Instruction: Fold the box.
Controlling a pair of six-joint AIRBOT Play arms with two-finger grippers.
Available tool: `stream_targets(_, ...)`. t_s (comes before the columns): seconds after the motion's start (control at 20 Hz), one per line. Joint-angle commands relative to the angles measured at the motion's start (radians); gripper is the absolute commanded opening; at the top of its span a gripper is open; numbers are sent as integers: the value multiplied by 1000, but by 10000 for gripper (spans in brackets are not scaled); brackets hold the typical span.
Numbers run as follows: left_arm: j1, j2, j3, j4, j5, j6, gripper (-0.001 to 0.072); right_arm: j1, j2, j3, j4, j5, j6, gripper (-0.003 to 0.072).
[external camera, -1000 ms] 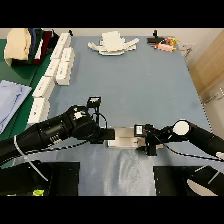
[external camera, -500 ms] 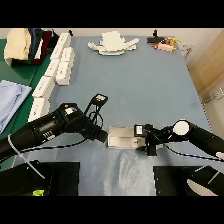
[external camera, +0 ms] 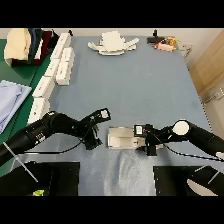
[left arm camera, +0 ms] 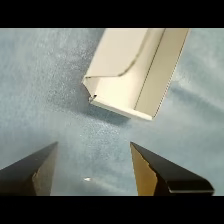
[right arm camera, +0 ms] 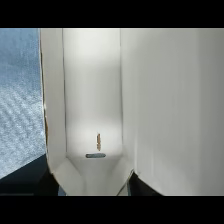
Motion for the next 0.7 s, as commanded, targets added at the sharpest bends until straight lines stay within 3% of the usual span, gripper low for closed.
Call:
stream_targets(0.0, 24, 5, -56, -101, 64, 349, 691, 0, 1, 1, 0, 0, 0, 505)
stream_targets(0.2, 24, -28, -122, -294, 94, 660, 691, 0, 1, 1, 0, 0, 0, 505)
stream_targets(0.65, -8, -110, -127, -409, 190, 689, 691, 0, 1, 1, 0, 0, 0, 505)
